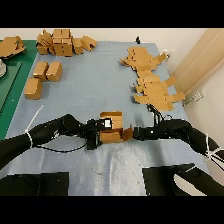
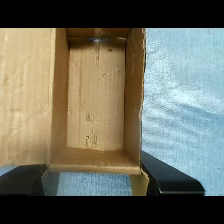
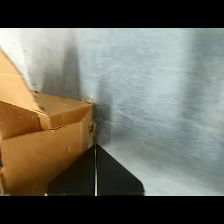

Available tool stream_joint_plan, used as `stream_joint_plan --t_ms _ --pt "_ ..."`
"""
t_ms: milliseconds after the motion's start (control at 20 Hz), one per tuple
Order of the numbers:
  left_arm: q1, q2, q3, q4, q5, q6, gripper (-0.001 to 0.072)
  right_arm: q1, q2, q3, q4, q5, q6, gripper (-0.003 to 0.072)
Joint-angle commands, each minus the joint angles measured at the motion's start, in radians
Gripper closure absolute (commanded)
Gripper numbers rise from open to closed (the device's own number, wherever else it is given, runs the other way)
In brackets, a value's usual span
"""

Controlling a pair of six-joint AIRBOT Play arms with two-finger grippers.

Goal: Fold the box.

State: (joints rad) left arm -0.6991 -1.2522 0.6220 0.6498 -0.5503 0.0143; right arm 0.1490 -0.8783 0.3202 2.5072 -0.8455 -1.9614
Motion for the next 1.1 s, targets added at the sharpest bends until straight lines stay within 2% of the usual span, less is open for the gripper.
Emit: stream_joint_plan --t_ms 0,50,150,300,400,600,700,800,950,1050 --pt "0.000 0.000 0.000 0.000 0.000 0.000 0.0249 0.039 0.019 0.031 0.011 0.002 0.000 0.0681" --pt "0.000 -0.001 0.000 0.000 0.000 0.000 0.0249 0.040 0.019 0.037 0.011 0.003 0.000 0.0677" --pt "0.000 -0.001 0.000 0.000 0.000 0.000 0.0250 0.040 0.019 0.051 0.010 0.002 0.000 0.0559" --pt "0.000 0.000 0.000 0.000 0.000 0.000 0.0249 0.040 0.019 0.068 0.009 0.003 0.000 0.0558" --pt "0.000 0.000 0.000 0.000 0.000 0.000 0.0250 0.040 0.019 0.070 0.009 0.003 0.000 0.0502" --pt "0.000 0.000 0.000 0.000 0.000 0.000 0.0249 0.040 0.019 0.071 0.011 -0.001 0.000 0.0501" --pt "0.000 0.000 0.000 0.000 0.000 0.000 0.0249 0.051 0.019 0.071 0.010 -0.001 0.000 0.0290" --pt "0.000 -0.001 0.000 0.000 0.000 0.000 0.0250 0.079 0.016 0.071 0.010 0.008 0.000 0.0268" --pt "0.000 0.000 0.000 0.000 0.000 0.000 0.0249 0.148 -0.002 0.080 -0.014 0.084 0.021 0.0237" --pt "0.000 0.000 0.000 0.000 0.000 0.000 0.0249 0.217 -0.015 0.121 -0.132 0.128 0.154 0.0237"
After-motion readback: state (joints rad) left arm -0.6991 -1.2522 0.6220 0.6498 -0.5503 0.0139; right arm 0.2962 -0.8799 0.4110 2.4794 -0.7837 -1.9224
